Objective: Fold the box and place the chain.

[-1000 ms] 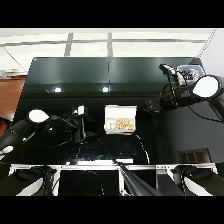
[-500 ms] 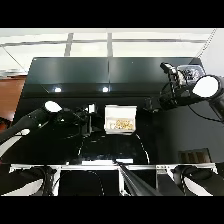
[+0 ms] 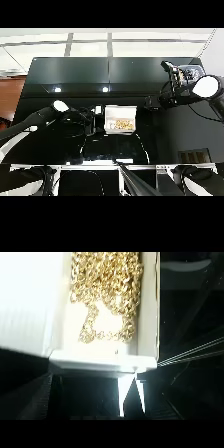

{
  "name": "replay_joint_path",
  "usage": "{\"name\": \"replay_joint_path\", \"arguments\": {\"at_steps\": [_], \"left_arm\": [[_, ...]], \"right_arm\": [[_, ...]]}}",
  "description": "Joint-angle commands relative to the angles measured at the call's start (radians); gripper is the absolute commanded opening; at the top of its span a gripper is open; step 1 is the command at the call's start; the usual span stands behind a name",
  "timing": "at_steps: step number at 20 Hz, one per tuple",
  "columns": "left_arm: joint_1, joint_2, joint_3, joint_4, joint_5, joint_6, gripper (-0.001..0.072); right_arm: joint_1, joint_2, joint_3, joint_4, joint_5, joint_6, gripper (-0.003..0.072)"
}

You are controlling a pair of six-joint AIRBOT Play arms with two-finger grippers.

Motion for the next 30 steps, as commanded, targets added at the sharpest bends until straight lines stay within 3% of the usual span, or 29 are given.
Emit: {"name": "replay_joint_path", "arguments": {"at_steps": [1,8,12,14,16,17,18,21,24,30], "left_arm": [[-0.021,-0.023,0.027,0.021,0.002,-0.016,0.0716],[-0.058,-0.024,0.029,0.032,0.010,-0.016,0.0715],[-0.094,-0.024,0.028,0.030,0.065,-0.021,0.0714],[-0.095,-0.025,0.028,0.030,0.065,-0.021,0.0645],[-0.095,-0.025,0.028,0.030,0.064,-0.020,0.0454],[-0.095,-0.025,0.028,0.030,0.064,-0.021,0.0445],[-0.095,-0.025,0.028,0.030,0.064,-0.021,0.0445],[-0.095,-0.025,0.028,0.030,0.064,-0.021,0.0445],[-0.095,-0.025,0.028,0.030,0.064,-0.021,0.0445],[-0.095,-0.025,0.028,0.031,0.064,-0.020,0.0445]], "right_arm": [[0.000,-0.001,0.000,-0.001,-0.002,-0.001,0.0243],[0.000,-0.001,-0.002,-0.001,-0.019,-0.001,0.0243],[0.000,-0.002,-0.003,-0.002,-0.045,-0.001,0.0243],[0.000,-0.007,-0.005,-0.012,-0.079,-0.001,0.0243],[0.000,-0.018,-0.006,-0.026,-0.130,0.000,0.0246],[0.000,-0.029,-0.006,-0.029,-0.169,0.000,0.0410],[0.000,-0.045,-0.006,-0.027,-0.212,-0.006,0.0682],[0.000,-0.123,-0.006,-0.013,-0.285,-0.034,0.0695],[0.011,-0.216,-0.006,0.106,-0.264,-0.217,0.0687],[0.046,-0.214,0.050,0.186,-0.055,-0.945,0.0687]]}}
